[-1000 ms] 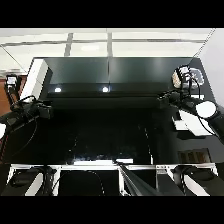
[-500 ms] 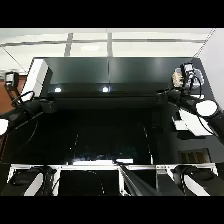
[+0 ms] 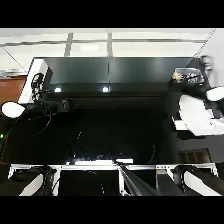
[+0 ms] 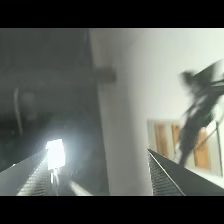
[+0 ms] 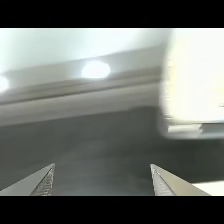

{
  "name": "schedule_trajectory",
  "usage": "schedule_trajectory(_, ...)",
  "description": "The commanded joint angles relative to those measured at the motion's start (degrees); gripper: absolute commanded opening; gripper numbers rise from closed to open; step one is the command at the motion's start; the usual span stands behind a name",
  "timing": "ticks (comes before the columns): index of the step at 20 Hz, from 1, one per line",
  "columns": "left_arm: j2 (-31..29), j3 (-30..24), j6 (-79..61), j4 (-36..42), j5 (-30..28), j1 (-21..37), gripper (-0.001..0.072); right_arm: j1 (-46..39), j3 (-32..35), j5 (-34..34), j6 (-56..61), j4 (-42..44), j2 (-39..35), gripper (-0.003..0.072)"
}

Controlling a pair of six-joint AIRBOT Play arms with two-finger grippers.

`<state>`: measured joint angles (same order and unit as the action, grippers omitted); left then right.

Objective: Fold the box and place the chain.

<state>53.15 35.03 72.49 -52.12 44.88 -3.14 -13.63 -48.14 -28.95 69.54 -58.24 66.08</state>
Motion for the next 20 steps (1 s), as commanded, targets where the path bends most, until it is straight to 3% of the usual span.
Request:
schedule_trajectory(1, 1.3, 2.5, 11.1, -8.5, 8.1, 0.0, 0.0710, -19.8, -11.3, -13.7, 14.2, -20.7, 6.2, 0.0720)
schedule_trajectory(5, 1.3, 2.5, 11.8, -8.3, 10.0, -0.7, 0.0710, -37.4, -20.4, -28.0, 13.2, -22.4, 14.9, 0.0720)
schedule_trajectory(10, 1.4, 2.5, 11.7, -6.4, 9.9, -0.7, 0.0710, -40.5, -32.7, -44.2, -4.9, -22.2, 28.1, 0.0720)
schedule_trajectory(16, 1.6, 2.5, 11.7, -4.2, 9.8, -0.7, 0.0710, -39.6, -32.7, -45.7, -17.0, -16.8, 31.9, 0.0720)
schedule_trajectory(20, 1.6, 2.5, 11.7, -4.2, 9.8, -0.7, 0.0710, -39.4, -32.7, -48.7, -18.0, -16.7, 31.7, 0.0135)
